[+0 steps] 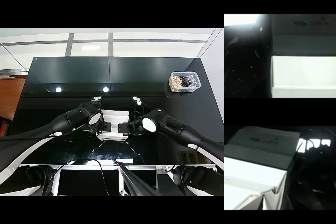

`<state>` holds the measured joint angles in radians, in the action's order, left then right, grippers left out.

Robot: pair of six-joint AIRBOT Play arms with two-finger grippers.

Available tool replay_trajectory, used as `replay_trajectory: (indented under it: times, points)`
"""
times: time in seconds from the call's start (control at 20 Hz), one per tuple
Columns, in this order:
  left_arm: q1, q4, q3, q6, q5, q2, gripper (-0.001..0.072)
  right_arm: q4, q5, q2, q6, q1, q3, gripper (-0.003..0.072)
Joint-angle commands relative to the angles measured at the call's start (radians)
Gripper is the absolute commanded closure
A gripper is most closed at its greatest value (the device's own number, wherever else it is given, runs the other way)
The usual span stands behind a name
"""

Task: Fold the box and place the chain.

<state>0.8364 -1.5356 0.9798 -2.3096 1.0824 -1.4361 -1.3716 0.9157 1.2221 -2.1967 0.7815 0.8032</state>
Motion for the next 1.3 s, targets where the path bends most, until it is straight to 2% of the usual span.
replay_trajectory:
  times: [0.0,0.25,0.55,0.6,0.7,0.75,1.25]
  points:
    - [0.001,0.004,0.0,0.002,0.001,-0.001,0.0679,-0.054,0.05,0.026,-0.058,0.012,0.032,0.0367]
    - [0.001,0.004,0.0,0.002,0.0,-0.001,0.0679,-0.06,0.074,0.033,-0.079,0.013,0.037,0.0368]
    - [0.001,0.003,0.0,0.002,-0.002,-0.001,0.068,-0.089,0.177,0.126,-0.086,0.022,0.142,0.0368]
    - [0.0,0.003,0.0,0.002,-0.001,-0.001,0.0679,-0.097,0.188,0.139,-0.097,0.024,0.152,0.0397]
    - [0.0,0.003,0.0,0.002,-0.002,-0.001,0.0679,-0.101,0.195,0.158,-0.112,0.033,0.164,0.0397]
    - [0.0,0.003,0.0,0.002,-0.003,-0.001,0.0679,-0.1,0.195,0.166,-0.113,0.036,0.169,0.0456]
    - [-0.001,0.003,0.001,0.002,-0.007,-0.001,0.0679,-0.104,0.198,0.201,-0.138,0.035,0.189,0.0456]
